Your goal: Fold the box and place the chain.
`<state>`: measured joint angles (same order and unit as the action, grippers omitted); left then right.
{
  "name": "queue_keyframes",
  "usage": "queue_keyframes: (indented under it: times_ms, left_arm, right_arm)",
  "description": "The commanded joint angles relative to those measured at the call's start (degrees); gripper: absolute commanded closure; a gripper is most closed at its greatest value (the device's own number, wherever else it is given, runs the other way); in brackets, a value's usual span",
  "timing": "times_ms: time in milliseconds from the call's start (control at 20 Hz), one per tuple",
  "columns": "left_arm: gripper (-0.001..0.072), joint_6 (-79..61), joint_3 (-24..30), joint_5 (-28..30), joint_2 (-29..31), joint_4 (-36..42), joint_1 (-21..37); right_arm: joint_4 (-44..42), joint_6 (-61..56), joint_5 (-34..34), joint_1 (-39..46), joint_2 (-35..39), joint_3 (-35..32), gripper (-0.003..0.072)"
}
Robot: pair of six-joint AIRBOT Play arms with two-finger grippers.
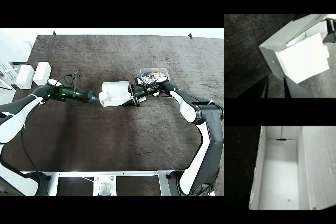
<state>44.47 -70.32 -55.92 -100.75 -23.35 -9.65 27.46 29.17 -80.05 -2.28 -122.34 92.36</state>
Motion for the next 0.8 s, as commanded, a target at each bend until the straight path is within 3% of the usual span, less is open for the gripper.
queue_keyframes:
  times_ms: [0,750]
  left_arm:
    - [0.0487,-0.6,-0.1,-0.2,0.0,1.2,0.0]
    - [0.0459,-1.0,-0.1,-3.4,0.0,4.5,0.0]
  right_arm:
    - [0.0,0.0,0.0,0.0,0.0,0.0,0.0103]
    - [0.0,0.0,0.0,0.0,0.0,0.0,0.0104]
